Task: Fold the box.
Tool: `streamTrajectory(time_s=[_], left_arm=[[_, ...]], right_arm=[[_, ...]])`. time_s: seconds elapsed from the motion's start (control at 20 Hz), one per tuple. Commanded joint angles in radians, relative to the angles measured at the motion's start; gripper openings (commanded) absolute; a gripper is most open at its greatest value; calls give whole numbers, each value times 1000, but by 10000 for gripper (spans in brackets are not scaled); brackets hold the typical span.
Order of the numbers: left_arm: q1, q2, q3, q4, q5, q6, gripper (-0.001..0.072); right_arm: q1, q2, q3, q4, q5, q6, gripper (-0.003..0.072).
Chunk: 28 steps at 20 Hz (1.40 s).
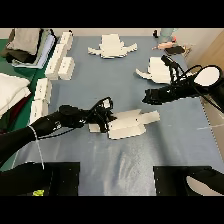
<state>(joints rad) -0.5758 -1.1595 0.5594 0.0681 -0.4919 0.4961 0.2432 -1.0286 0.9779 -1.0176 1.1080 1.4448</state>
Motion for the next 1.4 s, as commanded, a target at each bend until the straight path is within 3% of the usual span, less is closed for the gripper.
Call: streamTrajectory(time_s=[0.0, 0.1, 0.25, 0.45, 0.75, 0.9, 1.1, 1.35], left_arm=[[82, 12, 42, 55, -111, -117, 13], [143, 11, 86, 151, -228, -211, 13], [211, 11, 117, 181, -391, -254, 13], [214, -37, 161, 251, -462, -291, 13], [214, -159, 240, 266, -503, -304, 14], [214, -160, 237, 215, -461, -306, 13], [183, -161, 237, 257, -491, -294, 13], [120, -161, 216, 269, -397, -245, 13]], right_arm=[[2, 0, 1, -24, -3, 18, 18], [2, 0, 1, -27, -3, 18, 18], [2, 0, 1, -48, -3, 25, 18], [2, -1, 1, -65, -18, 41, 18], [2, -5, -3, -91, -36, 51, 18], [2, -12, -3, -101, -53, 51, 18], [2, -36, -4, -101, -73, 51, 18], [2, -44, -20, -100, -101, 51, 18]])
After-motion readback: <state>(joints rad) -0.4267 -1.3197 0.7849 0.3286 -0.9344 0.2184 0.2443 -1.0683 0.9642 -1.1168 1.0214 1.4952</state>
